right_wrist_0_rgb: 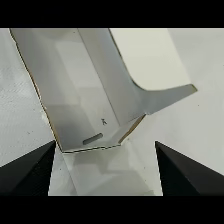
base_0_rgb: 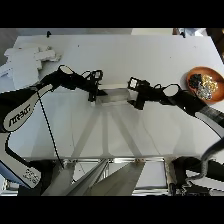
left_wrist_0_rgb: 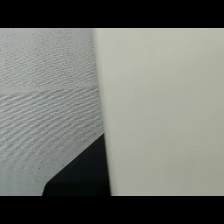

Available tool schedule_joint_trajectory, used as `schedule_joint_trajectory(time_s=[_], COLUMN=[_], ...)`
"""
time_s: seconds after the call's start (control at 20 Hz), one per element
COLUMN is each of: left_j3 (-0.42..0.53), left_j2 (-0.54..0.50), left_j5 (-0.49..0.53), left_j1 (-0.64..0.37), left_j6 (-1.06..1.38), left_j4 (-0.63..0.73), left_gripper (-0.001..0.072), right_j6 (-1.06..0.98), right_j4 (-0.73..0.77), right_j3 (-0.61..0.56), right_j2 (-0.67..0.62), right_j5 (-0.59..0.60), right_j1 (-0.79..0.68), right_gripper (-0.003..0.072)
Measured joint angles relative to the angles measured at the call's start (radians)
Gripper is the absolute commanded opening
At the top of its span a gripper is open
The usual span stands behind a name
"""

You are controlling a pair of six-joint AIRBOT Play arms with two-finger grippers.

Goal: Fold the box and place the chain.

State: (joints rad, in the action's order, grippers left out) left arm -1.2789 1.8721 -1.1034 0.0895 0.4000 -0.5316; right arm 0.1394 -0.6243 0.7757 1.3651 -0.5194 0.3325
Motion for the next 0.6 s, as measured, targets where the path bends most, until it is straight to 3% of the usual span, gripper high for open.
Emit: schedule_joint_trajectory(time_s=[0.6], left_j3=[0.000], left_j2=[0.000], left_j5=[-0.001], left_j1=[0.000], left_j6=[0.000], left_j4=[0.000], left_gripper=[0.0018], right_j6=[-0.004], right_j4=[-0.094], right_j3=[0.167], right_j2=[0.117], right_j5=[-0.238], right_j1=[-0.063], right_gripper=[0.0695])
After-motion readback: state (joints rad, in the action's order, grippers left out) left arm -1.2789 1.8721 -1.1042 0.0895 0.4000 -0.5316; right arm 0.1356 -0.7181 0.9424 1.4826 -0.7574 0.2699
